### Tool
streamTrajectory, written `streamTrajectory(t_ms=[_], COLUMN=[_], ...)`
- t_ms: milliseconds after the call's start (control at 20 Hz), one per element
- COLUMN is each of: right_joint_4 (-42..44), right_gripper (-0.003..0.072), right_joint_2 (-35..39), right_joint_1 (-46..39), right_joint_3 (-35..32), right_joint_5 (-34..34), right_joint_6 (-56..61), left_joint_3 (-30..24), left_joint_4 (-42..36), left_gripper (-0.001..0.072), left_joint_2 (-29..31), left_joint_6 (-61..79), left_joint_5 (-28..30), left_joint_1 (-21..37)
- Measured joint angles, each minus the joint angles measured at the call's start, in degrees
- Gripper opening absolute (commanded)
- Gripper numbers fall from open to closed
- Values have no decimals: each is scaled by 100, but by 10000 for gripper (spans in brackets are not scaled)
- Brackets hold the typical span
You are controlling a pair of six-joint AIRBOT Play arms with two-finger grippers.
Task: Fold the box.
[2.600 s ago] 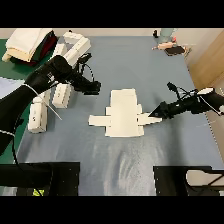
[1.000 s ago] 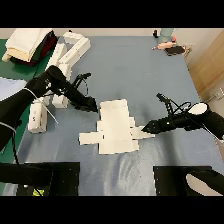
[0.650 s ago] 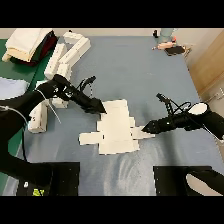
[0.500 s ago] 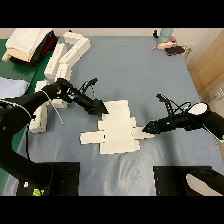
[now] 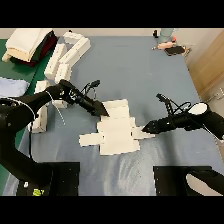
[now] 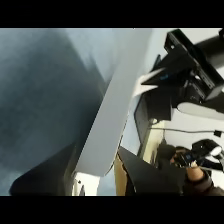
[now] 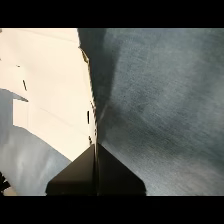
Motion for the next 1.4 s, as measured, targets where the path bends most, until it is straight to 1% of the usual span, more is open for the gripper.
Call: streamTrajectory(t_ms=[50,100,250,300,350,700,750,800,850,900,1000,1100,1200,1300,1400], right_joint_4=[0,0,-2,-2,-2,-24,-26,-9,4,-11,-28,-166,-479,-754,-918], right_gripper=[1,1,1,1,2,3,71,194,281,304,304,304,304,304,303], right_joint_2=[0,0,0,0,0,0,0,0,2,0,0,2,4,4,4], right_joint_1=[0,0,0,0,0,7,7,7,7,-7,-72,-225,-476,-758,-999], right_joint_3=[0,0,0,0,0,-2,-2,2,4,9,63,208,474,769,1027], right_joint_5=[0,2,2,0,2,9,7,-17,-79,-81,-81,-146,-149,-166,-186], right_joint_6=[0,0,-2,0,-2,0,-2,-2,-2,0,61,282,715,1161,1508], left_joint_3=[2,7,7,7,7,7,7,7,7,20,48,68,74,42,-136], left_joint_4=[20,72,120,129,136,149,149,173,216,177,173,166,223,315,404], left_gripper=[292,166,163,52,13,12,11,10,9,7,6,6,6,6,5], left_joint_2=[-7,-7,-7,-7,-7,-7,-7,-7,-9,-7,61,258,601,1001,1451], left_joint_6=[35,57,201,236,269,389,433,487,551,643,901,1178,1456,1703,2033], left_joint_5=[-57,-103,-251,-280,-306,-496,-505,-535,-568,-542,-437,-188,229,713,1329], left_joint_1=[-4,-11,-9,-9,-9,-94,-118,-149,-186,-212,-302,-415,-586,-778,-1012])
